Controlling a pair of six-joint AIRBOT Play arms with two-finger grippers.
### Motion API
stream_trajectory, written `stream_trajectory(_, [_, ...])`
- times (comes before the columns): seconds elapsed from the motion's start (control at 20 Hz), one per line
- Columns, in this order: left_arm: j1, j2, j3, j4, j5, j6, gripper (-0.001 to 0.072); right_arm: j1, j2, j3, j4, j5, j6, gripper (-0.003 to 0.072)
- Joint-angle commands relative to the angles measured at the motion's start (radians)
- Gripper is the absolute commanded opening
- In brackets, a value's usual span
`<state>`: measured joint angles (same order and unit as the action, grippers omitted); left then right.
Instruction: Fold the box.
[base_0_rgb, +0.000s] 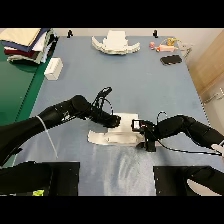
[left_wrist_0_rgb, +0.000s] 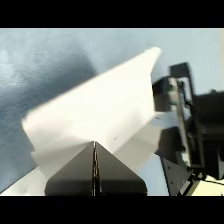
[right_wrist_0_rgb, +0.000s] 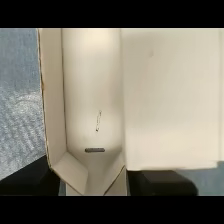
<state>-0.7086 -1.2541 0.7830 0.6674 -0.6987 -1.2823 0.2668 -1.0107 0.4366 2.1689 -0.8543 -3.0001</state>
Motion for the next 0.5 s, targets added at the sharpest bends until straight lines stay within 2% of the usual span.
stream_trajectory(0.0, [0.0, -0.065, 0.002, 0.058, 0.018, -0.081, 0.0013, 0.001, 0.001, 0.001, 0.0, 0.0, -0.004, 0.0499])
stream_trajectory(0.45, [0.001, -0.075, 0.039, 0.059, 0.012, -0.008, 0.0013, 0.001, 0.001, 0.001, 0.0, 0.0, -0.004, 0.0499])
